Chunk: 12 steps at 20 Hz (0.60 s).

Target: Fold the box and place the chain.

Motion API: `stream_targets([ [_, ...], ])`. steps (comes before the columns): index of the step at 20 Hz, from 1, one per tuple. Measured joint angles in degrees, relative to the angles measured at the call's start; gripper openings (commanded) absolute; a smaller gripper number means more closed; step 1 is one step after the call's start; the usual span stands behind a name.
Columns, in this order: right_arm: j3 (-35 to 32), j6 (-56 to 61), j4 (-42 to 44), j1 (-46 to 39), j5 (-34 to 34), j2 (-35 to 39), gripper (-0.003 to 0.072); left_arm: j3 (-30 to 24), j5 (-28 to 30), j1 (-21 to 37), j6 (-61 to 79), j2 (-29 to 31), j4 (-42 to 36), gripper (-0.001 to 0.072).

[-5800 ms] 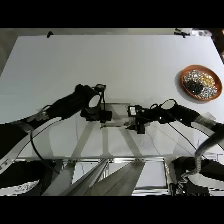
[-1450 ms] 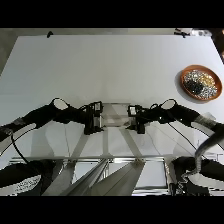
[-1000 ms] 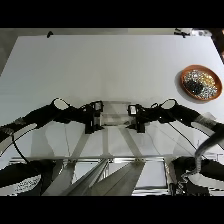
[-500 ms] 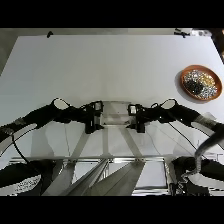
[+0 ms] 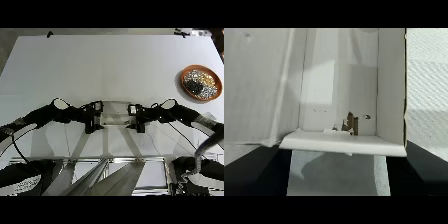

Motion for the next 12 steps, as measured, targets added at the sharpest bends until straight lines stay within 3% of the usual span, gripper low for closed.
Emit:
stream_targets([
  [4,0.00,0.48,-0.07,-0.02,1.01,0.00,0.0388,0.00,-0.28,0.00,0.00,0.00,-0.02,0.0253],
  [5,0.00,0.59,-0.22,-0.04,1.51,0.00,0.0447,-0.02,-0.44,0.00,0.00,0.00,-0.02,0.0253],
  [7,0.00,0.68,-0.68,-0.04,2.62,0.07,0.0654,-0.02,-0.55,-0.02,0.28,0.00,0.04,0.0253],
  [8,0.00,1.16,-1.01,-0.04,3.34,0.22,0.0710,-0.02,-0.52,-0.02,0.28,0.00,0.11,0.0253],
  [12,-0.02,6.25,-3.58,-0.02,4.35,2.43,0.0710,-0.02,-0.33,-0.04,0.13,0.02,-0.09,0.0253],
])
